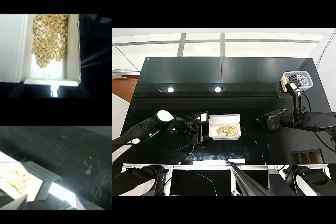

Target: Fold the box and place the chain.

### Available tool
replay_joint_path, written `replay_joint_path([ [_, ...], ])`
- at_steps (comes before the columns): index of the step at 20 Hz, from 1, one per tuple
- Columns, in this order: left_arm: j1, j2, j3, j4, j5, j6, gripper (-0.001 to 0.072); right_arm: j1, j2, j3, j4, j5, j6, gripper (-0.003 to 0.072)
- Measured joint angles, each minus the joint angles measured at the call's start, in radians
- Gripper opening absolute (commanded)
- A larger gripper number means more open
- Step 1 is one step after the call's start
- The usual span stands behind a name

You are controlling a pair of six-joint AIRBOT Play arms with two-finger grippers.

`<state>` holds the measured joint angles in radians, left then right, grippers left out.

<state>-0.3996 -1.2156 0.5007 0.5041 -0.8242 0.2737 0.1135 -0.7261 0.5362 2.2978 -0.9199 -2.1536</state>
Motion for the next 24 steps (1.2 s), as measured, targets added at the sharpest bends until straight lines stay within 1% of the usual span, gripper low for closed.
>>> replay_joint_path([
  [1,0.0,0.0,0.0,0.0,0.002,0.0,0.0556,0.0,0.0,0.0,0.0,0.0,0.0,0.0703],
  [2,0.0,0.0,0.0,-0.001,0.002,-0.001,0.0436,0.0,0.0,0.0,0.0,0.001,0.0,0.0703],
  [3,0.0,0.0,0.0,-0.002,0.002,-0.002,0.0395,0.0,0.0,0.0,0.0,0.003,0.0,0.0703],
  [6,0.0,0.0,0.0,-0.002,0.003,-0.004,0.0395,0.0,0.0,0.0,0.004,0.013,0.0,0.0702],
  [10,0.0,0.0,0.0,-0.002,0.003,-0.004,0.0395,0.017,-0.014,0.034,0.046,0.072,0.031,0.0702],
  [13,0.0,0.0,0.0,-0.002,0.004,-0.005,0.0395,0.092,-0.079,0.123,0.044,0.083,0.032,0.0703],
  [16,0.0,0.0,0.0,-0.002,0.005,-0.005,0.0395,0.186,-0.2,0.234,-0.001,0.097,0.019,0.0704],
  [18,0.0,0.0,0.0,-0.002,0.005,-0.005,0.0395,0.235,-0.285,0.294,-0.019,0.105,-0.025,0.0703],
  [20,0.0,0.0,0.0,-0.002,0.005,-0.006,0.0395,0.275,-0.345,0.327,-0.033,0.09,-0.117,0.0703],
  [24,0.0,0.0,0.0,-0.001,0.005,-0.006,0.0395,0.315,-0.398,0.353,-0.047,0.03,-0.288,0.0703],
])
